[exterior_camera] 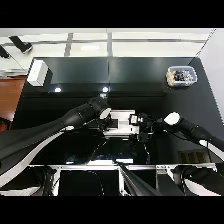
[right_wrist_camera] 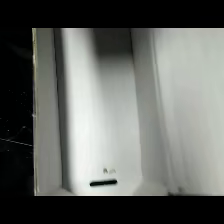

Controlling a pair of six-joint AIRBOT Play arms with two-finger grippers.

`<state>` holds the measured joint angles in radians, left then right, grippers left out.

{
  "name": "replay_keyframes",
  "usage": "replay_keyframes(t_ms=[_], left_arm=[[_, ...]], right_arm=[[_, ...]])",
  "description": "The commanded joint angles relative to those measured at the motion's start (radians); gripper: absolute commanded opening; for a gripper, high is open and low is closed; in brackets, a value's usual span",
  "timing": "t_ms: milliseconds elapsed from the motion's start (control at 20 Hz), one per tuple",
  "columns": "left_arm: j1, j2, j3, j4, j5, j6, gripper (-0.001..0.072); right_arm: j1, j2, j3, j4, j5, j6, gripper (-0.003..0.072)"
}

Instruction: Fold the box and place the chain.

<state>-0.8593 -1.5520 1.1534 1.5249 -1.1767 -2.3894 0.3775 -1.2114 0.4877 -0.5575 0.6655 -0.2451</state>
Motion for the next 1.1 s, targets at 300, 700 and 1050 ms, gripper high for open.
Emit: replay_keyframes(t_ms=[300, 700, 1050], left_arm=[[0.001, 0.0, 0.001, -0.008, 0.015, 0.0, 0.0031], [0.001, 0.0, 0.001, -0.015, 0.016, 0.003, 0.0031], [0.001, 0.0, 0.001, -0.015, 0.024, 0.003, 0.0031]], right_arm=[[-0.029, 0.146, 0.0, -0.174, 0.098, 0.106, 0.072], [-0.001, 0.147, 0.0, -0.096, 0.071, 0.08, 0.0192], [0.054, 0.116, 0.0, 0.071, -0.04, 0.098, 0.0194]])
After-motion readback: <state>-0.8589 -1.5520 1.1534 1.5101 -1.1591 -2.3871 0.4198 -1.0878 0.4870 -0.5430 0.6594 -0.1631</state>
